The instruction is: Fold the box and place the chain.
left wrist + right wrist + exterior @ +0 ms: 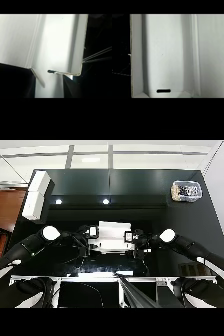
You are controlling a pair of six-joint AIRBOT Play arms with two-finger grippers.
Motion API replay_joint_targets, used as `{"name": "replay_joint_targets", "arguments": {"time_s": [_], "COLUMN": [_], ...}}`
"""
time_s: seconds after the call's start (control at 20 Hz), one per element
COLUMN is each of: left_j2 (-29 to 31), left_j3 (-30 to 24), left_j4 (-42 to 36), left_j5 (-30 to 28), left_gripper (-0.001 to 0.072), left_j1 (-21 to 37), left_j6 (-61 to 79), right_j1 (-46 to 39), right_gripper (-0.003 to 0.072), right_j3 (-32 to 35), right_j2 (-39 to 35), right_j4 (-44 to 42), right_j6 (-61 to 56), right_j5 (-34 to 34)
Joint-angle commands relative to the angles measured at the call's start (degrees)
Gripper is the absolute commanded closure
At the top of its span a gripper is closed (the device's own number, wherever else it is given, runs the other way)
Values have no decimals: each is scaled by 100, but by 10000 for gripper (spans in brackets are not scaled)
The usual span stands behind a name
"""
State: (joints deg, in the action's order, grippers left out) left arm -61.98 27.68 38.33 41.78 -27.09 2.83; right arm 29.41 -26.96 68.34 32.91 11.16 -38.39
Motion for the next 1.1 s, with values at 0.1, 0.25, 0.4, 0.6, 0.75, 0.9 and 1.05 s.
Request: {"name": "replay_joint_targets", "arguments": {"time_s": [0.1, 0.25, 0.4, 0.6, 0.75, 0.9, 1.05], "left_j2": [-4, -4, -7, -7, -63, -245, -280], "left_j3": [4, 4, 4, 4, 4, 7, 7], "left_j4": [9, 0, -33, -299, -304, -328, -350], "left_j5": [310, 428, 236, 131, -116, -208, -278], "left_gripper": [370, 375, 383, 382, 382, 382, 382], "left_j1": [2, 0, 0, -109, -424, -544, -533], "left_j6": [-24, -24, -26, -13, -4, -26, -28], "right_j1": [0, 0, 0, 0, 0, 0, 0], "right_gripper": [251, 251, 251, 250, 250, 250, 250], "right_j3": [4, 4, 4, 4, 4, 4, 4], "right_j2": [2, 2, 2, 2, 2, 2, 2], "right_j4": [2, 2, 2, 2, 0, 2, 0], "right_j6": [0, 0, -2, -2, -2, 0, -2], "right_j5": [-13, -13, -13, -13, -13, -13, -13]}}
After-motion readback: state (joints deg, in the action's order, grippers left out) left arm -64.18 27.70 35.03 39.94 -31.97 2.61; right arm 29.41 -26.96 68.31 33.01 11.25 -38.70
